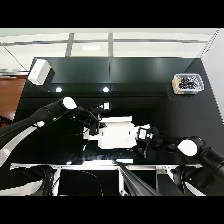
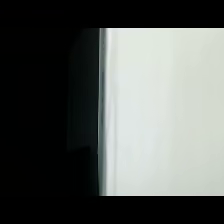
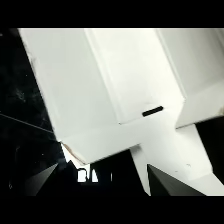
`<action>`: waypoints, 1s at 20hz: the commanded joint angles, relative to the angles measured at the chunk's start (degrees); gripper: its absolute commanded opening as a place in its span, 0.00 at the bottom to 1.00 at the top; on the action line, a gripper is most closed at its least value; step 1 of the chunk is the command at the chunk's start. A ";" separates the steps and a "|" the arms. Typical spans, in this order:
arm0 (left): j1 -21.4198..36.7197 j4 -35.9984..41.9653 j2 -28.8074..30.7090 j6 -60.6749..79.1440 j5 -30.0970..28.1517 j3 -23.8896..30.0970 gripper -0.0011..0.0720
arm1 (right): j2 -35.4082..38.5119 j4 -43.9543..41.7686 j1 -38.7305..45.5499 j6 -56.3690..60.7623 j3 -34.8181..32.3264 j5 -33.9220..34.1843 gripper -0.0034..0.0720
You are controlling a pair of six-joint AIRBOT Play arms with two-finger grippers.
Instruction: Fold the box and place the chain.
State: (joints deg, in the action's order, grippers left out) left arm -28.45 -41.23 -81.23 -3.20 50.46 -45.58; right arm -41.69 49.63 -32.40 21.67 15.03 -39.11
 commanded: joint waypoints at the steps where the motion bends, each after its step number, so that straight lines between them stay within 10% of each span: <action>1: -0.02 -0.07 0.00 0.04 -0.13 0.02 0.05 | -3.74 -1.75 -3.54 -3.85 -0.15 3.63 0.89; 8: -0.02 -0.07 -0.02 0.04 -0.13 0.02 0.05 | -7.87 -8.70 -7.08 -5.92 1.31 12.35 0.89; 20: -0.02 -0.07 0.00 0.04 -0.13 0.02 0.05 | -9.66 -3.63 1.55 -12.04 10.54 1.36 0.89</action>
State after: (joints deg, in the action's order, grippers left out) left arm -28.45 -41.30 -81.23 -3.18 50.30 -45.58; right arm -51.18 45.74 -35.00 12.34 23.00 -31.38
